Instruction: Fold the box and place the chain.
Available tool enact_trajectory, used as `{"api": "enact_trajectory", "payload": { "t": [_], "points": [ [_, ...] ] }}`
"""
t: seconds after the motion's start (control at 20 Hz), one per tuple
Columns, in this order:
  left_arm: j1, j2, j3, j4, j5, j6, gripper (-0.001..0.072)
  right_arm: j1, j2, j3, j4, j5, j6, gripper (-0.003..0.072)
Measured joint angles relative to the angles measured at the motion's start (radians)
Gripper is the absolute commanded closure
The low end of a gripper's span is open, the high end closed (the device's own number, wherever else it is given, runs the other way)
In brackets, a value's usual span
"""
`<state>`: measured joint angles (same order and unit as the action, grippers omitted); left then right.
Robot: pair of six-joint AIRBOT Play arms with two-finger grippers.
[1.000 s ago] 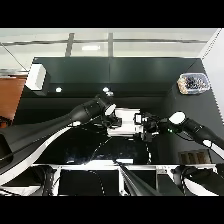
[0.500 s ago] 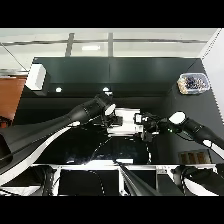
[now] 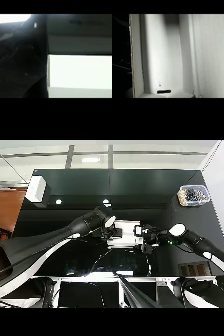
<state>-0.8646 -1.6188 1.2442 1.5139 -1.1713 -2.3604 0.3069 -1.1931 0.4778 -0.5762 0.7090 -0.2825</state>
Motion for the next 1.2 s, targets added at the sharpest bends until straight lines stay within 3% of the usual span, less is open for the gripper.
{"api": "enact_trajectory", "payload": {
  "t": [0.1, 0.15, 0.2, 0.25, 0.8, 0.85, 0.95, 1.0, 1.1, 1.2],
  "points": [
    [0.0, 0.0, 0.0, 0.0, 0.0, 0.001, 0.0684, 0.0, 0.0, 0.0, 0.0, 0.002, 0.001, 0.0585],
    [0.0, 0.0, 0.0, 0.0, 0.001, 0.001, 0.0684, 0.0, 0.0, 0.0, 0.0, 0.002, 0.001, 0.0354],
    [0.0, 0.0, 0.0, 0.0, 0.001, 0.001, 0.0684, 0.0, 0.0, 0.0, 0.0, 0.002, 0.002, 0.0032],
    [0.0, 0.0, 0.0, -0.001, 0.004, 0.001, 0.0684, 0.0, 0.0, 0.0, 0.0, -0.003, 0.005, -0.0003],
    [0.0, 0.0, 0.0, -0.004, 0.009, 0.009, 0.0683, -0.045, 0.153, 0.0, -0.132, 0.05, 0.113, 0.0],
    [0.0, 0.0, 0.0, -0.004, 0.008, 0.009, 0.0682, -0.046, 0.158, 0.0, -0.152, 0.058, 0.123, 0.0038],
    [0.0, 0.0, 0.0, -0.004, 0.008, 0.009, 0.0683, -0.047, 0.163, 0.0, -0.177, 0.068, 0.134, 0.0225],
    [0.0, 0.0, 0.0, -0.004, 0.008, 0.008, 0.0682, -0.048, 0.165, 0.0, -0.183, 0.07, 0.137, 0.0227],
    [0.0, 0.0, 0.0, -0.004, 0.009, 0.008, 0.0683, -0.047, 0.166, 0.0, -0.181, 0.072, 0.142, 0.0474],
    [0.0, 0.0, 0.0, -0.004, 0.009, 0.008, 0.0683, -0.045, 0.163, 0.0, -0.151, 0.076, 0.146, 0.05]
  ]
}}
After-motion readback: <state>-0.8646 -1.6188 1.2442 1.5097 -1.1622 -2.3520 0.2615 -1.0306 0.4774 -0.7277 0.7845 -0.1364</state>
